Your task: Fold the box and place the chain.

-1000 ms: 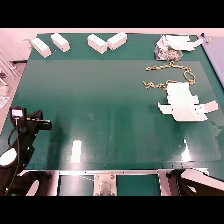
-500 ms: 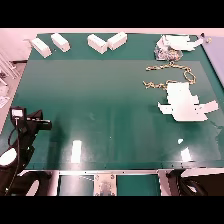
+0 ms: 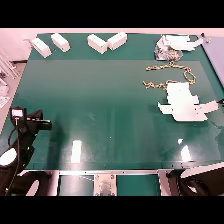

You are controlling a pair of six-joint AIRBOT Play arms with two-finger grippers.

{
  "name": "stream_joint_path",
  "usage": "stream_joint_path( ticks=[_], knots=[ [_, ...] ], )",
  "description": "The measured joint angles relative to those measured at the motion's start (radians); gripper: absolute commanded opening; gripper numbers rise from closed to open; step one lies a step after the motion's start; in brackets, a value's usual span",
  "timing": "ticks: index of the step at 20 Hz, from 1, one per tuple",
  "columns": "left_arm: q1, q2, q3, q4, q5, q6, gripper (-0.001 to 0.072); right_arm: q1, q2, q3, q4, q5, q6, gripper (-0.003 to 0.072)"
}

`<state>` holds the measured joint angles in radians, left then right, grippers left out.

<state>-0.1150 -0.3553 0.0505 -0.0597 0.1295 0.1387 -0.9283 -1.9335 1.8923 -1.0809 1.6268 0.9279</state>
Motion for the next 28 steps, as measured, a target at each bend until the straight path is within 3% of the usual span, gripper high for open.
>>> stream_joint_path(
  ticks=[9, 19, 23, 26, 28],
  knots=[
    [0.0, 0.0, 0.0, 0.0, 0.0, 0.0, 0.0019, 0.073, -0.079, 0.033, -0.114, 0.005, -0.039, 0.0525],
    [0.0, 0.0, 0.0, 0.0, 0.0, 0.0, 0.0019, 0.078, -0.153, 0.061, -0.038, 0.06, -0.117, 0.051],
    [0.0, 0.0, 0.0, 0.0, 0.0, 0.0, 0.0019, 0.078, -0.18, 0.064, -0.03, 0.089, -0.132, 0.0308],
    [0.0, 0.0, 0.0, 0.0, 0.0, 0.0, 0.0019, 0.078, -0.195, 0.064, 0.02, 0.134, -0.186, 0.0049],
    [0.0, 0.0, 0.0, 0.0, 0.0, 0.0, 0.0019, 0.078, -0.198, 0.064, 0.068, 0.167, -0.212, 0.0008]
  ],
)
